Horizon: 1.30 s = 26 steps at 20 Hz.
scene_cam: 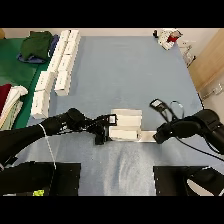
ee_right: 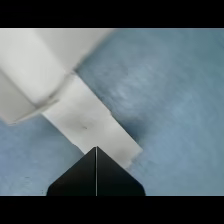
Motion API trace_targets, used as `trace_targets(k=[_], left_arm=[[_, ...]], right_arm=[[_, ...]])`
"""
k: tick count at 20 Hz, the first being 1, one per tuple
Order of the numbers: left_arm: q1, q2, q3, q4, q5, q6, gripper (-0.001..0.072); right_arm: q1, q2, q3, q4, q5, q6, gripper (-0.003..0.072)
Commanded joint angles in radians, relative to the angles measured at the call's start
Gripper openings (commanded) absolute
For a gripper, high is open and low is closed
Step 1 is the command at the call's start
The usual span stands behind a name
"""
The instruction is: Fold the box.
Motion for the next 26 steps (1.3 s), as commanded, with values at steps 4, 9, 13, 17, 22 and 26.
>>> trace_targets(k=[4,9,13,17,22,26], left_arm=[[0.000,0.000,0.000,0.001,-0.001,0.001,0.0459],[0.000,0.000,0.000,0.001,-0.001,0.001,0.0459],[0.000,0.000,0.000,0.001,0.000,0.001,0.0459],[0.000,0.000,0.001,0.001,-0.001,0.001,0.0459],[0.000,0.000,0.000,0.001,0.000,0.001,0.0459],[0.000,0.000,0.000,0.001,-0.001,0.001,0.0459]], right_arm=[[-0.439,-0.061,0.013,0.132,-0.094,0.309,0.0000],[-0.776,-0.300,0.013,0.539,-0.189,-0.006,0.0000],[-0.762,-0.449,-0.005,0.635,-0.195,-0.098,0.0000],[-0.702,-0.483,-0.014,0.726,-0.179,-0.167,0.0000],[-0.586,-0.455,-0.014,0.771,-0.161,-0.174,0.0000],[-0.528,-0.399,-0.009,0.795,-0.154,-0.169,0.0000]])
